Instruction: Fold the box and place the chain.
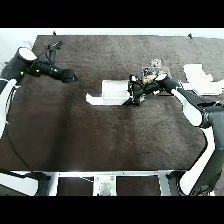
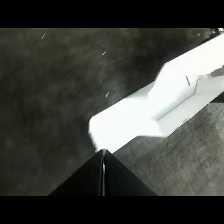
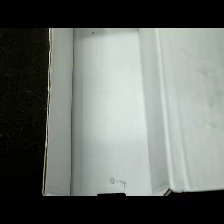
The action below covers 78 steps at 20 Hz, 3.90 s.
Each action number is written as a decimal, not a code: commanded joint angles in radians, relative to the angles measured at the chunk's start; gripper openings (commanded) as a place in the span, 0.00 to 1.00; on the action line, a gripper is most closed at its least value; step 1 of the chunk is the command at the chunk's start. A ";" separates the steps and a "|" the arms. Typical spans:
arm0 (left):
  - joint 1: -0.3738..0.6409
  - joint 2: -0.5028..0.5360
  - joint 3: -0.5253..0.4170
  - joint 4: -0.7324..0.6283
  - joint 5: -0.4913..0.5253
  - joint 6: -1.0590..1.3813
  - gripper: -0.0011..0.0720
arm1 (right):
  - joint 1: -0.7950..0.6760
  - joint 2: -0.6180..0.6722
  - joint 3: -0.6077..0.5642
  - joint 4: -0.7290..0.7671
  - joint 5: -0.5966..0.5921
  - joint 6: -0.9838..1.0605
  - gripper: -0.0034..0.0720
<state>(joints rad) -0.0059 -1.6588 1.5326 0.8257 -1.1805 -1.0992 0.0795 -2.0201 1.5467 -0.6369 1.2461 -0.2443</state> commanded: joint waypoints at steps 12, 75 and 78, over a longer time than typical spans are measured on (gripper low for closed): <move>-0.024 -0.181 -0.164 -0.154 0.089 -0.037 0.04 | 0.000 0.000 0.000 0.000 0.000 0.000 0.82; -0.315 -0.265 0.192 0.061 0.055 -0.375 0.64 | 0.000 0.000 0.000 0.000 0.000 0.000 0.82; -0.352 -0.265 0.223 0.169 0.045 -0.453 0.64 | 0.000 0.000 0.000 0.000 0.000 0.000 0.82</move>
<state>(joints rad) -0.3267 -1.9244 1.7248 0.8837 -1.1297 -1.4677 0.0795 -2.0201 1.5467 -0.6373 1.2465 -0.2443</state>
